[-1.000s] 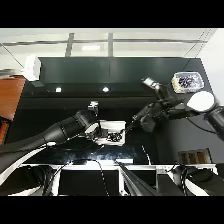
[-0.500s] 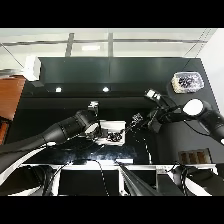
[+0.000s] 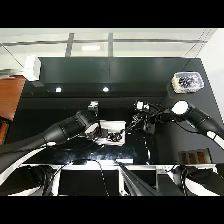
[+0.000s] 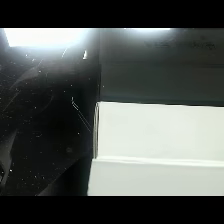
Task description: Fold the box and place the chain.
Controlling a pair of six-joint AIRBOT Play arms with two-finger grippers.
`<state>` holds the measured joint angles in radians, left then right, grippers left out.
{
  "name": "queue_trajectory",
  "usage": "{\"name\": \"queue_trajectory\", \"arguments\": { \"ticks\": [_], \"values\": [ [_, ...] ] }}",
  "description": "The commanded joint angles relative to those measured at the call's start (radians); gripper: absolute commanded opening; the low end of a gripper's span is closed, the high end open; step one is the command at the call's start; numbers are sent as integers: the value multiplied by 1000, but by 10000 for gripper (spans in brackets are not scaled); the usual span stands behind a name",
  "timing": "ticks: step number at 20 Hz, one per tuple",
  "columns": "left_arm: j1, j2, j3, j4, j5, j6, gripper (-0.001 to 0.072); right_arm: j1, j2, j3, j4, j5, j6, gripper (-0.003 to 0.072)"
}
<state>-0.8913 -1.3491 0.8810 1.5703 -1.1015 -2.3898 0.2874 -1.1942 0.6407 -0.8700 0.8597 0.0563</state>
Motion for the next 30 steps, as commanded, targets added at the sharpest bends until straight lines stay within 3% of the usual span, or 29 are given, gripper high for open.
{"name": "queue_trajectory", "arguments": {
  "ticks": [1,5,20,30],
  "values": [
    [0,0,0,0,1,0,32,7,-34,0,84,-6,-130,703],
    [0,0,0,0,1,0,32,31,-37,0,92,-105,-124,695],
    [0,0,0,0,1,0,32,33,-43,0,-8,-184,213,695],
    [0,0,0,0,2,0,32,119,-45,0,-297,-237,576,695]
  ]
}}
